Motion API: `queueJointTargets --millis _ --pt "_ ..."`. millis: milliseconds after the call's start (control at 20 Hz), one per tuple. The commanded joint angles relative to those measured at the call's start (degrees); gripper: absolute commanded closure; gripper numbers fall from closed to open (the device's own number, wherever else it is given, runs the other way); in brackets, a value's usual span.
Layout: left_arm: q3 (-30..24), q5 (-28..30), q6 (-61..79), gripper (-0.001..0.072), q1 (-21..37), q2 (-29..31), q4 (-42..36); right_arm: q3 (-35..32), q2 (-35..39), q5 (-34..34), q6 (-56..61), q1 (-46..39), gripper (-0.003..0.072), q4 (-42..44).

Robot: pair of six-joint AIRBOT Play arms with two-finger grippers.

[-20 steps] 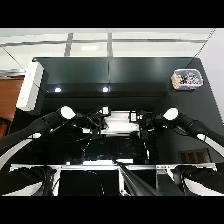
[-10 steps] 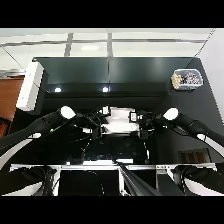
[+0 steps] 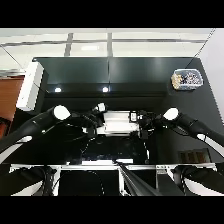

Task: Fold the box and place the chain.

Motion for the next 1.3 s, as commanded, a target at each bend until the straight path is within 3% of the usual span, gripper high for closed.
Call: queueJointTargets --millis 0,150,300,450,550,700,900,1050,1250 --pt "-0.02 -1.9 -23.21 0.0684 4.9 7.23 18.25 0.02 -0.02 0.02 0.02 0.0 0.0532 0.04" --pt "-0.04 -8.13 -37.2 0.0684 12.52 8.7 19.37 0.02 -0.02 0.02 0.02 0.0 0.0531 0.04" --pt "-0.28 -16.35 -57.77 0.0684 22.75 6.1 17.4 0.02 -0.02 0.02 0.02 0.02 0.0531 0.04" --pt "-2.36 -25.18 -55.32 0.0684 32.96 1.01 2.36 0.02 -0.02 0.02 0.02 0.02 0.0531 0.02" --pt "-4.24 -26.43 -51.91 0.0686 36.85 -2.64 -4.24 0.02 -0.02 0.02 0.02 0.02 0.0531 0.02" --pt "-4.66 -25.03 -51.34 0.0686 35.06 -8.13 -6.1 0.02 -0.02 0.02 0.02 0.02 0.0532 0.04" --pt "-4.66 -24.59 -44.85 0.0686 26.62 -13.9 -14.32 0.02 -0.02 0.02 0.02 0.02 0.0531 0.04" --pt "-4.63 -23.21 -40.74 0.0685 22.82 -15.28 -18.58 0.02 -0.02 0.02 0.02 0.02 0.0532 0.04" --pt "-4.52 -25.18 -34.86 0.0685 23.32 -15.28 -22.82 0.02 -0.02 0.02 0.02 0.0 0.0531 0.04"
